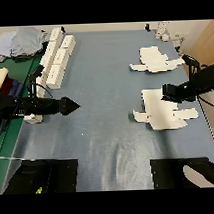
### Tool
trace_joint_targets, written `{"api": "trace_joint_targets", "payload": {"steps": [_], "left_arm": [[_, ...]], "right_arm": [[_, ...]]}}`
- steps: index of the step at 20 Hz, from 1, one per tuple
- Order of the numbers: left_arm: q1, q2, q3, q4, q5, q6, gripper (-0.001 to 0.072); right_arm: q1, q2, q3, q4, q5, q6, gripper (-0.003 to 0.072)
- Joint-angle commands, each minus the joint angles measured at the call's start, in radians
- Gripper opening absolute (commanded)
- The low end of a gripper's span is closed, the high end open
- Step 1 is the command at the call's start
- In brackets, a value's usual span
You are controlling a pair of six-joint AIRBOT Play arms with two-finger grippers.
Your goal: Fold the box.
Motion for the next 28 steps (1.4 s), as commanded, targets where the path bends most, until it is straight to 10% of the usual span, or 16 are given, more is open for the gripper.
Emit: {"api": "trace_joint_targets", "payload": {"steps": [1,4,6,13,16,18,28], "left_arm": [[0.001,0.001,0.001,0.000,0.000,0.000,0.0692],[0.001,0.001,0.001,0.000,0.000,0.000,0.0692],[0.001,0.001,0.001,0.000,0.000,0.000,0.0691],[0.001,0.001,0.001,0.000,0.000,0.000,0.0691],[0.001,0.001,0.001,0.000,0.000,0.000,0.0691],[0.001,0.001,0.001,-0.001,0.001,0.000,0.0691],[0.000,0.000,0.001,-0.084,0.059,0.001,0.0692]], "right_arm": [[0.006,0.001,0.000,0.006,0.011,0.003,0.0052],[0.005,0.001,-0.001,0.004,0.006,0.023,0.0104],[0.000,-0.001,0.003,-0.044,-0.002,0.104,0.0330],[-0.401,-0.119,0.103,-0.154,-0.295,0.006,0.0329],[-0.602,-0.188,0.103,-0.154,-0.259,-0.153,0.0332],[-0.704,-0.244,0.103,-0.153,-0.205,-0.216,0.0497],[-0.855,-0.665,0.307,0.046,-0.262,-0.568,0.0483]]}}
